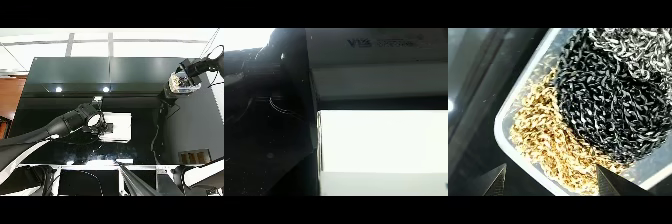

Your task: Fold the box and place the chain.

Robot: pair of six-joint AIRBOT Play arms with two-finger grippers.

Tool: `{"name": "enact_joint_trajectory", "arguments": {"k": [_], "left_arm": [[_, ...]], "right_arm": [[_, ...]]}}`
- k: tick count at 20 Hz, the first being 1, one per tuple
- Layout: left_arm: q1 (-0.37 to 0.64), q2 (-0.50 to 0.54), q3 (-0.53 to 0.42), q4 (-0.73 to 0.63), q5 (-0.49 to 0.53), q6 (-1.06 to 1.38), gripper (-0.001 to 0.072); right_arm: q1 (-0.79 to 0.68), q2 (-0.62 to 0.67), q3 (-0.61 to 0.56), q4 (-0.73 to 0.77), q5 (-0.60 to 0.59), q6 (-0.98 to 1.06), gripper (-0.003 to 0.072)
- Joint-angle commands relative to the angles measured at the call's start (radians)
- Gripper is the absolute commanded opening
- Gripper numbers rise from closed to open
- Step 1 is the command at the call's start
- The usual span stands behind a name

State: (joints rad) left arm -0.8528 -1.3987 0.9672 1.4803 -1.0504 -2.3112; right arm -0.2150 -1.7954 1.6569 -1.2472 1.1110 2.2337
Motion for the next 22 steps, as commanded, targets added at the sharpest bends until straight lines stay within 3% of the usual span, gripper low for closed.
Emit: {"name": "enact_joint_trajectory", "arguments": {"k": [1,9,10,12,13,16,17,22], "left_arm": [[0.001,0.0,0.001,0.004,-0.002,0.0,0.0025],[0.001,0.0,0.001,0.004,-0.001,0.0,0.0025],[0.001,0.0,0.001,0.004,-0.001,0.0,0.0025],[0.001,0.0,0.001,0.004,-0.001,0.0,0.0025],[0.001,0.0,0.001,0.004,-0.001,0.0,0.0025],[0.001,0.0,0.001,0.004,-0.001,0.0,0.0025],[0.001,0.0,0.001,0.004,-0.001,0.0,0.0025],[0.001,0.0,0.001,0.004,-0.001,0.0,0.0025]], "right_arm": [[-0.001,-0.04,0.016,0.015,0.011,0.04,0.0617],[0.015,-0.084,0.016,0.017,-0.014,0.006,0.0608],[0.017,-0.084,0.016,0.017,-0.018,-0.01,0.0519],[0.017,-0.083,0.016,0.031,-0.014,-0.061,0.0176],[0.014,-0.079,0.016,0.046,-0.012,-0.1,0.0054],[0.005,-0.042,0.017,0.039,0.003,-0.154,0.0052],[0.001,-0.021,0.016,0.039,0.007,-0.184,0.0006],[-0.005,0.145,0.017,0.04,0.031,-0.429,0.0008]]}}
